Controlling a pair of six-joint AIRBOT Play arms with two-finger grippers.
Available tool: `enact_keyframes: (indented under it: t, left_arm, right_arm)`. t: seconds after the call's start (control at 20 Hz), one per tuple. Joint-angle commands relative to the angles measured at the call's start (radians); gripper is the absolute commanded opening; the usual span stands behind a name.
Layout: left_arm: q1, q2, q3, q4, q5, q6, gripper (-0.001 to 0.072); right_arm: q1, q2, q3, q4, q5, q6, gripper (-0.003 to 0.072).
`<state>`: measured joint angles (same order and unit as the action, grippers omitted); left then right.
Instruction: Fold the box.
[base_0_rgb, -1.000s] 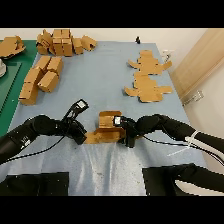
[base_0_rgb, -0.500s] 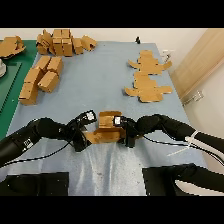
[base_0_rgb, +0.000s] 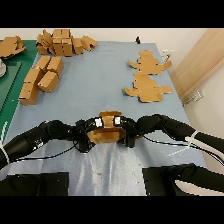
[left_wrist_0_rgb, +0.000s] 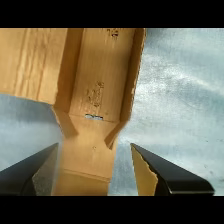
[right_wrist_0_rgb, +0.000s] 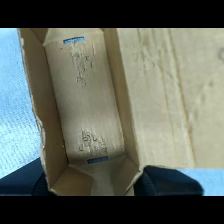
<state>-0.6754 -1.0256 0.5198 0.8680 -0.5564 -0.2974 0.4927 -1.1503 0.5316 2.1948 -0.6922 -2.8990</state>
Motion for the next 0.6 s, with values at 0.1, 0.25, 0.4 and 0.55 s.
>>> enact_keyframes:
  t: [0.1, 0.25, 0.4, 0.55]
  left_arm:
    - [-0.011, -0.016, 0.028, 0.0, 0.038, 0.109, 0.0712]
    - [-0.011, -0.016, 0.028, 0.0, 0.046, 0.159, 0.0343]
    - [-0.011, -0.017, 0.028, -0.007, 0.049, 0.178, 0.0288]
    - [-0.027, -0.022, 0.029, -0.034, 0.05, 0.179, 0.0012]
  right_arm:
    - [0.0, 0.001, 0.001, 0.0, -0.006, 0.0, 0.0598]
    - [0.0, 0.0, 0.001, 0.0, -0.006, 0.0, 0.0597]
    - [0.0, 0.0, 0.001, 0.0, -0.006, 0.0, 0.0598]
    - [0.0, 0.0, 0.001, 0.0, -0.006, 0.0, 0.0598]
